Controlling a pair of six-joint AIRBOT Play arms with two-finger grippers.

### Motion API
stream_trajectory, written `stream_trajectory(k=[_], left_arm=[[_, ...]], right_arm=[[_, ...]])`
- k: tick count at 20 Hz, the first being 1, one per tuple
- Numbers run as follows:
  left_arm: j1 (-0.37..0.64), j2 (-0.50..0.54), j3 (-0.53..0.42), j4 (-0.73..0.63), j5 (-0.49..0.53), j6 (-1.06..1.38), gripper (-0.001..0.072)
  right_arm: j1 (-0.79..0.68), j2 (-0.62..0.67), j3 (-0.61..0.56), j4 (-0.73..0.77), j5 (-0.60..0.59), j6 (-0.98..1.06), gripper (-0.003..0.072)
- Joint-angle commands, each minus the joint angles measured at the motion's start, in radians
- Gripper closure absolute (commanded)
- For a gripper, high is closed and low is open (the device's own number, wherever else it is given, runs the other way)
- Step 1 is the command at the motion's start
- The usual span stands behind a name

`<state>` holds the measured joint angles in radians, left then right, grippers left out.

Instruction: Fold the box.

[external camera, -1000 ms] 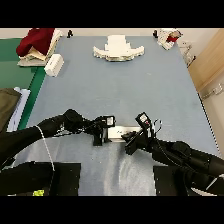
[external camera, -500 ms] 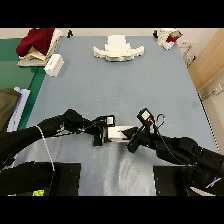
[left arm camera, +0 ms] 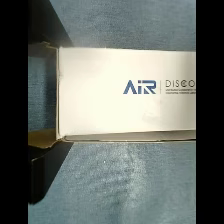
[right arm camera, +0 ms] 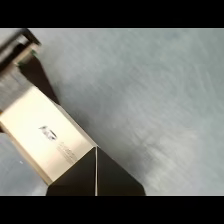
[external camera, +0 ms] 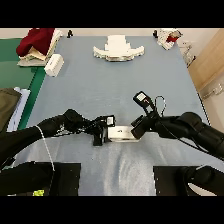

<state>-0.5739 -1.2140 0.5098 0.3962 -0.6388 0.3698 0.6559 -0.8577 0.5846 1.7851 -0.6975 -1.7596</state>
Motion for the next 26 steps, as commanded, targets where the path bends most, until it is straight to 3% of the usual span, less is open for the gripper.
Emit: stream_trajectory(k=[1, 7, 11, 22, 26], left_arm=[[0.0, 0.0, 0.001, 0.0, 0.0, 0.0, 0.029], [0.0, 0.0, 0.001, 0.0, 0.0, 0.0, 0.029], [0.0, 0.0, 0.001, 0.0, 0.0, 0.0, 0.0291], [0.001, 0.002, 0.008, 0.0, 0.0, -0.007, 0.029], [0.049, 0.095, 0.016, 0.028, 0.049, -0.17, 0.029]], right_arm=[[-0.148, -0.102, 0.129, 0.0, -0.269, -0.086, 0.0685], [-0.404, -0.388, 0.43, 0.118, -0.535, -0.359, 0.0686], [-0.43, -0.516, 0.56, 0.113, -0.54, -0.361, 0.0684], [-0.43, -0.523, 0.567, 0.113, -0.535, -0.362, 0.0684], [-0.43, -0.523, 0.567, 0.113, -0.535, -0.362, 0.0684]])
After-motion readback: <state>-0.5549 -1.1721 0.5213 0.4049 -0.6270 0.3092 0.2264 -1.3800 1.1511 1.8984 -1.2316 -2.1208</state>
